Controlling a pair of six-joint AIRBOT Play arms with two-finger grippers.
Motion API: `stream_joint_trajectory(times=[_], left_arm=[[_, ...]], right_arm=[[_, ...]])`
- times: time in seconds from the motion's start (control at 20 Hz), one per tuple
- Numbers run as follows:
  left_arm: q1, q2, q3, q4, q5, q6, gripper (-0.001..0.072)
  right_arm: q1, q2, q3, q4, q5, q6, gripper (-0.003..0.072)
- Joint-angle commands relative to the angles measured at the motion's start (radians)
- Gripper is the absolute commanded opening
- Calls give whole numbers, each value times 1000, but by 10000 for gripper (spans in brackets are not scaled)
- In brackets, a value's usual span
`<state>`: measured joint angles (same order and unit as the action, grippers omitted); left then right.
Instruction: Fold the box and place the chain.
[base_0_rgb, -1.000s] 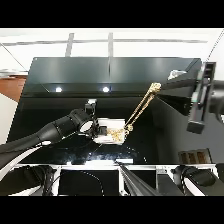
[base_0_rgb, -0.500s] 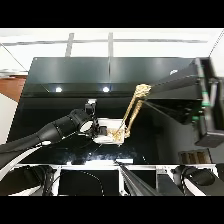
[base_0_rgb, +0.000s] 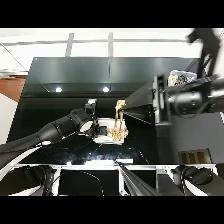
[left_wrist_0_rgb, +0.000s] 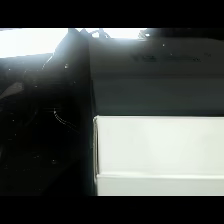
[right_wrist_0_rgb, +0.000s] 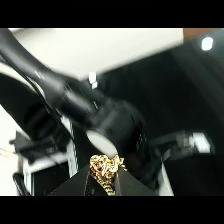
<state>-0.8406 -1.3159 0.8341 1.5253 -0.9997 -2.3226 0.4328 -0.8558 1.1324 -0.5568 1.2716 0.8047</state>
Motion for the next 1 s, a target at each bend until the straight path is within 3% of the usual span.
stream_joint_trajectory(times=[0.0, 0.15, 0.4, 0.6, 0.65, 0.8, 0.85, 0.9, 0.95], left_arm=[[0, 0, 1, 0, 0, 0, 31], [0, 0, 1, -1, 0, 0, 31], [0, 0, 1, 0, -5, 0, 30], [0, 0, 1, 0, -5, 0, 30], [0, 0, 1, 0, -5, 0, 30], [0, 0, 1, 1, -4, 0, 30], [0, 0, 1, 0, -4, 0, 30], [0, 0, 1, 0, -4, 0, 30], [0, 0, 1, 1, -4, 0, 30]], right_arm=[[5, -8, -120, -32, 0, 11, 41], [6, -10, -249, -32, -51, 10, 41], [6, -10, -518, -39, -329, 2, 42], [6, -31, -554, -30, -397, 2, 44], [11, -39, -554, -22, -398, 2, 122], [59, -47, -553, -24, -432, 2, 151], [63, -47, -553, -32, -435, 0, 315], [53, -46, -553, -59, -436, 0, 610], [33, -46, -553, -87, -421, 2, 643]])
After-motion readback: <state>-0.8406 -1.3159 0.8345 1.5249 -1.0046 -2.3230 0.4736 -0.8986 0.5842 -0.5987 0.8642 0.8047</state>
